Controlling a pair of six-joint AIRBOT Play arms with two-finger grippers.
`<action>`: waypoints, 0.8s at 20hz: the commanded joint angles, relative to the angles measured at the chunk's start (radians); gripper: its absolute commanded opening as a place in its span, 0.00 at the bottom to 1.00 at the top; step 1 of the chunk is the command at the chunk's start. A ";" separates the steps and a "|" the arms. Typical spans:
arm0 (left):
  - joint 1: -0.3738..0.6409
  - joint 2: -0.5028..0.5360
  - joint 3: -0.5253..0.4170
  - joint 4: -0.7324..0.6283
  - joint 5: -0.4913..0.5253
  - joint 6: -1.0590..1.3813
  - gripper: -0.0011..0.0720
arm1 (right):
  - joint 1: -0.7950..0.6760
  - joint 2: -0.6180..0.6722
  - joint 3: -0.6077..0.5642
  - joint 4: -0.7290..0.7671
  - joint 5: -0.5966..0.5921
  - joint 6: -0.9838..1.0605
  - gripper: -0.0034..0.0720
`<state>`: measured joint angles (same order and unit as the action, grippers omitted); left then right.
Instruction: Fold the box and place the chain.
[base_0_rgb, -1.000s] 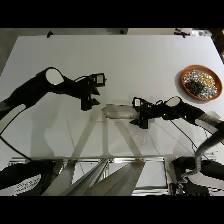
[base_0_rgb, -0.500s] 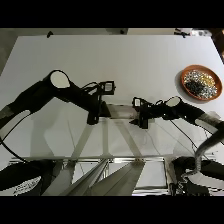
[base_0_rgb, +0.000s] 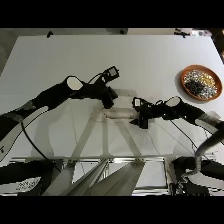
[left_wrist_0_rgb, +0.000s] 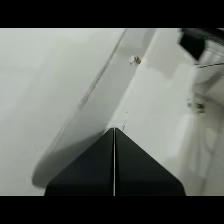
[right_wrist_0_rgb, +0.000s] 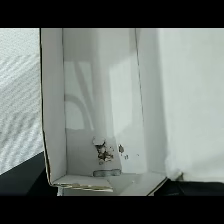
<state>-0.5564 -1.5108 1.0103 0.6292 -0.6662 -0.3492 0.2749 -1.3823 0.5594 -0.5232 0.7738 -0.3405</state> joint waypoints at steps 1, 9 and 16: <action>0.003 -0.099 0.000 0.019 0.007 -0.077 0.02 | 0.000 0.000 0.000 0.000 0.000 0.000 0.58; 0.003 -0.090 0.000 0.023 -0.124 -0.034 0.02 | 0.000 0.000 0.000 0.000 0.000 0.000 0.58; 0.008 0.108 0.000 0.256 -0.198 -0.033 0.44 | 0.000 0.000 0.000 0.000 0.000 0.000 0.58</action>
<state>-0.5518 -1.4750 1.0088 0.7631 -0.8223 -0.3847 0.2745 -1.3823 0.5591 -0.5232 0.7757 -0.3397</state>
